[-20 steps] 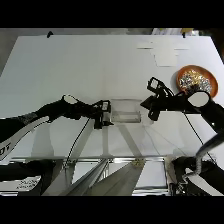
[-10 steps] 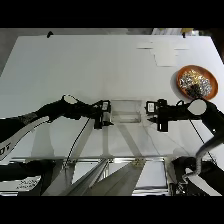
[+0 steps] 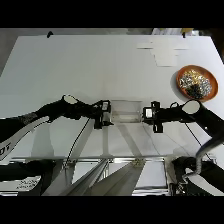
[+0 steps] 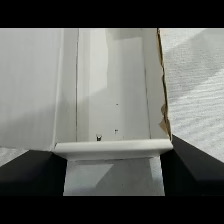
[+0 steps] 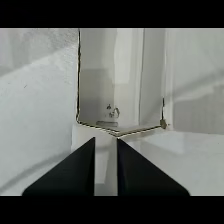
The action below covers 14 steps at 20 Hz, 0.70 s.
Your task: Fold the box and place the chain.
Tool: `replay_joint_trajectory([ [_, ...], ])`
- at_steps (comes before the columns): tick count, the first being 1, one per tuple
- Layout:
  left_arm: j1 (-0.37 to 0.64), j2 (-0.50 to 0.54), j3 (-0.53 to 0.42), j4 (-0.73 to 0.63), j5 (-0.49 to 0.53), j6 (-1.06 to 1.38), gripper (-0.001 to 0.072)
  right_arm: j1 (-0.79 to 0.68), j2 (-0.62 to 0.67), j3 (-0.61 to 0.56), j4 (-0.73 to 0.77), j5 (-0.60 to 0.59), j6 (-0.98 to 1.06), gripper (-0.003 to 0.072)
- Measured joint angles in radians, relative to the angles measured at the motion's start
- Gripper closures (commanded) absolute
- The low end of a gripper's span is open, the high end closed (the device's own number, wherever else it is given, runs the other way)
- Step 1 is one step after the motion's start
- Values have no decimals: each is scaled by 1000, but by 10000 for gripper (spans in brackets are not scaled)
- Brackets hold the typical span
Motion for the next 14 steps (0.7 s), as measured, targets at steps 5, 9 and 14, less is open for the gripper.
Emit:
replay_joint_trajectory([
  [5,0,0,0,0,0,0,680,1,-29,-1,90,-16,-45,591],
  [9,0,0,0,0,0,0,680,17,-35,-10,145,-24,-81,590],
  [14,0,0,0,1,0,0,680,36,-39,-21,169,-44,-97,472],
])
